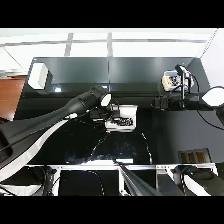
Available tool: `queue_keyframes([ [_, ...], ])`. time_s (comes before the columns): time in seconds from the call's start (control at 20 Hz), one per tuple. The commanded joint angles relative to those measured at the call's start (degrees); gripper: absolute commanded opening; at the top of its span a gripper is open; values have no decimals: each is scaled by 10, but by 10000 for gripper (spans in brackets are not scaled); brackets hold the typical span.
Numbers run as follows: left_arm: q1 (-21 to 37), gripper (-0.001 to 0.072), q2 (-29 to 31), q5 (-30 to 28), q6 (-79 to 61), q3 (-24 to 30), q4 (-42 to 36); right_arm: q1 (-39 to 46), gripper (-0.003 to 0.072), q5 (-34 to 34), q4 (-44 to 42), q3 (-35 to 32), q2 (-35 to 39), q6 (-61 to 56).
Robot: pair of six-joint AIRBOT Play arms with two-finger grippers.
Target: Fold the box and place the chain.
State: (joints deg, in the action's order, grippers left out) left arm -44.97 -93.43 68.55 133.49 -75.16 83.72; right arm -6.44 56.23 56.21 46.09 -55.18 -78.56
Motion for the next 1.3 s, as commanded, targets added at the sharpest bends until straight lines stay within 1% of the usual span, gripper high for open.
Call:
queue_keyframes([
  [0.0, -4, 644, 44, 5, -14, -4, 34, 2, 307, 1, 24, 0, 0, 0],
  [0.1, -12, 644, 96, 33, -62, 4, 98, 2, 307, 1, 29, 0, 0, 0],
  [0.2, -9, 644, 155, 80, -87, 38, 206, 2, 307, 1, 35, 0, 0, 0],
  [0.25, 8, 642, 182, 109, -73, 71, 282, 2, 307, 1, 40, 0, 0, 0],
  [0.3, 39, 637, 204, 122, -54, 108, 318, 2, 307, 0, 41, 0, 0, 0],
  [0.35, 90, 637, 223, 111, -54, 148, 306, 2, 307, 0, 41, 0, 0, -1],
  [0.4, 144, 637, 235, 89, -54, 182, 255, 2, 307, -1, 41, 0, 0, 0],
  [0.45, 202, 637, 239, 50, -62, 216, 168, 2, 307, -3, 41, 0, 0, 0],
  [0.5, 250, 637, 238, -1, -106, 250, 67, 2, 307, -6, 41, 0, 0, -1],
  [0.55, 284, 637, 236, -59, -189, 279, -40, 2, 307, -10, 41, 0, 0, -1],
  [0.6, 308, 637, 231, -106, -290, 305, -152, 2, 307, -13, 40, 0, 0, -1],
  [0.65, 324, 637, 225, -137, -432, 324, -267, 2, 307, -13, 40, 0, 0, -1],
  [0.7, 331, 637, 215, -140, -591, 332, -361, 2, 307, -12, 40, 0, 0, -1],
  [0.75, 331, 636, 206, -125, -721, 333, -419, 2, 307, -12, 40, 0, 0, -1],
  [0.8, 328, 637, 198, -110, -835, 333, -462, 2, 307, -12, 40, 0, 0, -1],
  [0.85, 323, 637, 190, -108, -917, 333, -490, 2, 307, -12, 40, 0, 0, -1],
  [0.95, 313, 638, 181, -109, -1070, 332, -514, 2, 307, -12, 40, 0, 0, -1],
  [1.0, 303, 644, 178, -109, -1148, 332, -514, 2, 307, -12, 40, 0, 0, -3],
  [1.05, 290, 718, 177, -109, -1235, 332, -511, 2, 307, -12, 40, 0, 0, -6],
  [1.15, 257, 716, 177, -115, -1382, 330, -486, 2, 307, -9, 39, 0, 0, -7],
  [1.2, 238, 714, 176, -139, -1410, 327, -468, 2, 307, -6, 38, 0, 0, -8],
  [1.25, 230, 714, 170, -164, -1412, 325, -470, 2, 307, -3, 38, 0, 0, -8],
])
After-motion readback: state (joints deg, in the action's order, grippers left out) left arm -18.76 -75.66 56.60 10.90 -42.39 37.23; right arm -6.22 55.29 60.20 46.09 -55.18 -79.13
